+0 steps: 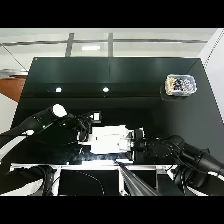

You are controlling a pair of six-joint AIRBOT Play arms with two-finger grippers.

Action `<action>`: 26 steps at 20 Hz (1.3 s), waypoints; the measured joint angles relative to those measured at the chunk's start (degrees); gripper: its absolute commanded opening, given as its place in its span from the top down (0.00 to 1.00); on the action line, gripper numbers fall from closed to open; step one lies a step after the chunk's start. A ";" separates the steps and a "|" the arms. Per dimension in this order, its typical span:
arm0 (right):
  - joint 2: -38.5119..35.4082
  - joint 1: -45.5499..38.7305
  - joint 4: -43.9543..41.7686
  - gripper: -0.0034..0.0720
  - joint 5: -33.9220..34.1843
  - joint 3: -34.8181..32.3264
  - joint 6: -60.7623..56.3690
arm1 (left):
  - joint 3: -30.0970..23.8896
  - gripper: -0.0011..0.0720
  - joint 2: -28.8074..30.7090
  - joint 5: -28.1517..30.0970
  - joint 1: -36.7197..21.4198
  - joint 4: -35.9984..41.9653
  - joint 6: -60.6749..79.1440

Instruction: Fold the box and place the chain.

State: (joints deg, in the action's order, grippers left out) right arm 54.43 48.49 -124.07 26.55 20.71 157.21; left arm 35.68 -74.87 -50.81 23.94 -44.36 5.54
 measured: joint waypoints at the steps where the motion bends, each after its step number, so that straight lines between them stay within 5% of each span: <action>1: 0.17 0.13 -0.26 0.02 -0.92 0.00 -0.57 | 0.00 0.94 0.00 0.00 0.00 0.02 0.00; 26: -1.75 -4.00 4.04 0.02 -2.97 5.09 -13.68 | 0.00 0.95 0.00 -0.20 0.00 -0.04 0.00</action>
State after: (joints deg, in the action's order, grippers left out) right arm 52.69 44.49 -120.03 23.57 25.80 143.52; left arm 35.68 -74.87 -51.00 23.94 -44.40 5.54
